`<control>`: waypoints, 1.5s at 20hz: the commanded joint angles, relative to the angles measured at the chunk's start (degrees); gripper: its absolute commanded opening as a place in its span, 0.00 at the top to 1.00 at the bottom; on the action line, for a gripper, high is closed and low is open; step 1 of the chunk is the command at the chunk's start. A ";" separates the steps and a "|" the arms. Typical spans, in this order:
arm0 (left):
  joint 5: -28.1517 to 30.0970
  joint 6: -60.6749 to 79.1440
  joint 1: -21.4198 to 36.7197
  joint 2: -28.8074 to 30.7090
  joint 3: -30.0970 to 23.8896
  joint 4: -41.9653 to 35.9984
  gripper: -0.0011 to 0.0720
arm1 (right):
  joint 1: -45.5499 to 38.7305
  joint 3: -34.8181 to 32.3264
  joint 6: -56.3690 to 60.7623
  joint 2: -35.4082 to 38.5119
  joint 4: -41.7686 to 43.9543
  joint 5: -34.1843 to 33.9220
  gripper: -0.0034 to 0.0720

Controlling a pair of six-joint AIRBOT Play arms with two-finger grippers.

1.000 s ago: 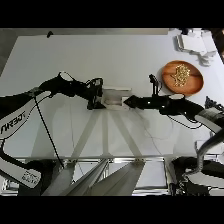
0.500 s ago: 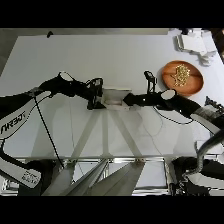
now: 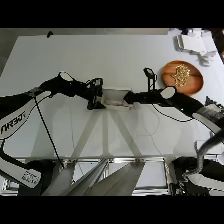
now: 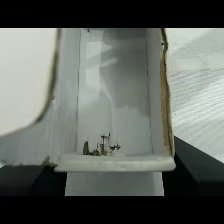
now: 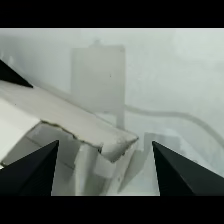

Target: Fold the box and place the chain.

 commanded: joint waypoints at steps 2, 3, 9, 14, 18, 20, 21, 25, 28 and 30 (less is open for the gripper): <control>-0.02 0.02 0.00 0.00 0.00 0.02 0.61 | 2.14 1.64 13.44 1.07 -14.19 2.47 0.06; -0.02 0.02 0.00 0.00 -0.02 0.02 0.61 | 3.78 2.56 18.71 1.07 -21.27 2.71 0.06; 0.00 0.02 0.00 0.00 -0.02 0.02 0.61 | 11.91 10.69 48.68 -2.27 -58.16 16.63 0.16; 0.00 0.02 0.00 0.00 -0.02 0.02 0.61 | 16.61 14.03 49.70 -4.20 -60.57 18.36 0.24; -0.02 0.02 0.00 0.00 -0.02 0.02 0.61 | 18.67 17.18 57.24 -5.03 -58.55 17.59 0.24; 0.00 0.02 0.00 0.00 -0.02 0.02 0.61 | 18.86 17.86 57.22 -5.60 -54.16 17.73 0.36; 0.00 0.02 0.00 0.00 -0.02 0.02 0.61 | 18.86 18.01 57.20 -6.01 -51.71 17.66 0.40; 0.00 0.02 0.00 0.00 -0.02 0.02 0.61 | 18.97 18.01 57.24 -7.08 -49.31 17.59 0.43; 0.00 0.02 0.00 0.00 -0.02 0.02 0.61 | 18.97 18.03 61.35 -7.21 -54.49 17.92 0.50; -0.02 0.02 0.00 0.00 -0.02 0.02 0.61 | 18.97 18.03 64.50 -7.52 -58.18 18.71 0.59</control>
